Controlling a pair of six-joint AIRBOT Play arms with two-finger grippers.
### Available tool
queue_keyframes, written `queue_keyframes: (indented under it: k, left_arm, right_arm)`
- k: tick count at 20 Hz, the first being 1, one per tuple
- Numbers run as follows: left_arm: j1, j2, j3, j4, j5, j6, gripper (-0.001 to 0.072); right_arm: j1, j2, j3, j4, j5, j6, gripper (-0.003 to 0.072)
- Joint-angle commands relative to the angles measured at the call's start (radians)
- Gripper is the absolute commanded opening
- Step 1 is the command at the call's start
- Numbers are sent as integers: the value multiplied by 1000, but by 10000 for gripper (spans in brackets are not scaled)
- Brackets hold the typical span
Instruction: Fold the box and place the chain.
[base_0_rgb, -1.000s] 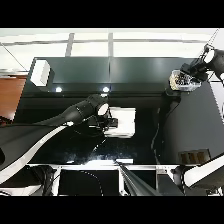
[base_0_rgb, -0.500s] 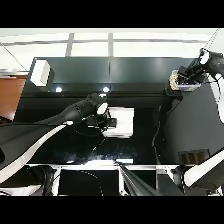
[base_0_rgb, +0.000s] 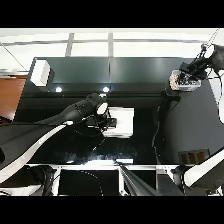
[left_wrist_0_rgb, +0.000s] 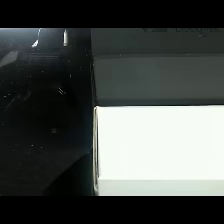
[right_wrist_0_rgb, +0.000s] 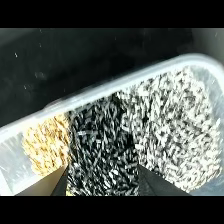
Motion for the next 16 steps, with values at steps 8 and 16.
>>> queue_keyframes:
  k: [8,16]
  left_arm:
    - [0,0,0,0,2,0,30]
    - [0,0,0,0,2,0,30]
  right_arm:
    - [1,-21,9,-4,71,-32,7]
    - [1,253,9,-3,65,-185,5]
